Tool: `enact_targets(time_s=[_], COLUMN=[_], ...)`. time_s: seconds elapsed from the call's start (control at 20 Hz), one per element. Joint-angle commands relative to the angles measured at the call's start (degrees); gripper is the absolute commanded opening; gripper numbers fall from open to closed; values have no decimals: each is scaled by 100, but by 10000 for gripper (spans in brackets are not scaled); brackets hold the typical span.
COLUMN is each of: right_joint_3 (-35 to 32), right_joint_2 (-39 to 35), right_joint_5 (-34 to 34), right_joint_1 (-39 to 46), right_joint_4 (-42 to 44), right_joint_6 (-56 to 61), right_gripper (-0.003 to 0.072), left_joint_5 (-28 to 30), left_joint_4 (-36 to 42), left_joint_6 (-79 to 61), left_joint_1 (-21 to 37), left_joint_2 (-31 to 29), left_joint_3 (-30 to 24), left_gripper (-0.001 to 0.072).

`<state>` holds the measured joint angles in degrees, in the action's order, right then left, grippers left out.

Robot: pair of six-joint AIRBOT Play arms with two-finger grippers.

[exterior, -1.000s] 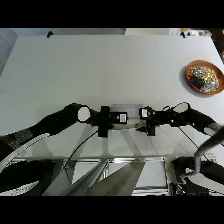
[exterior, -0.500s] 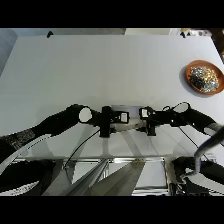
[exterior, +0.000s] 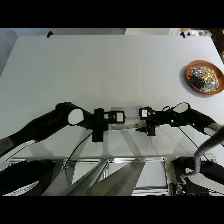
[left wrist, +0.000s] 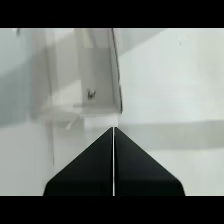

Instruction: Fold the box and place the chain.

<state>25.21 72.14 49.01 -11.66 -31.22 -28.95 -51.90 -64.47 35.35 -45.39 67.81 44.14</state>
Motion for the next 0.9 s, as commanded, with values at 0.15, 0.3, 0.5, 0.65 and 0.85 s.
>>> enact_targets(time_s=[0.15, 0.3, 0.5, 0.65, 0.85], right_joint_3=[2, 2, 2, 2, 2], right_joint_2=[-4, -4, -4, -4, -4], right_joint_5=[4, 4, 4, 4, 2], right_joint_1=[0, 0, 0, 0, 0], right_joint_4=[0, 0, 0, 0, 0], right_joint_6=[-4, -4, -2, -4, -4], right_gripper=[458, 458, 458, 458, 458], left_joint_5=[-1246, -1001, -575, -476, -269], left_joint_4=[-564, -111, 1338, 1825, 1971], left_joint_6=[2146, 2671, 2813, 2826, 3453], left_joint_1=[1025, 1777, 2319, 2312, 2256], left_joint_2=[-1115, -1281, -785, -203, 463], left_joint_3=[-17, -302, -844, -876, -876], left_gripper=[6, 6, 6, 5, 5])
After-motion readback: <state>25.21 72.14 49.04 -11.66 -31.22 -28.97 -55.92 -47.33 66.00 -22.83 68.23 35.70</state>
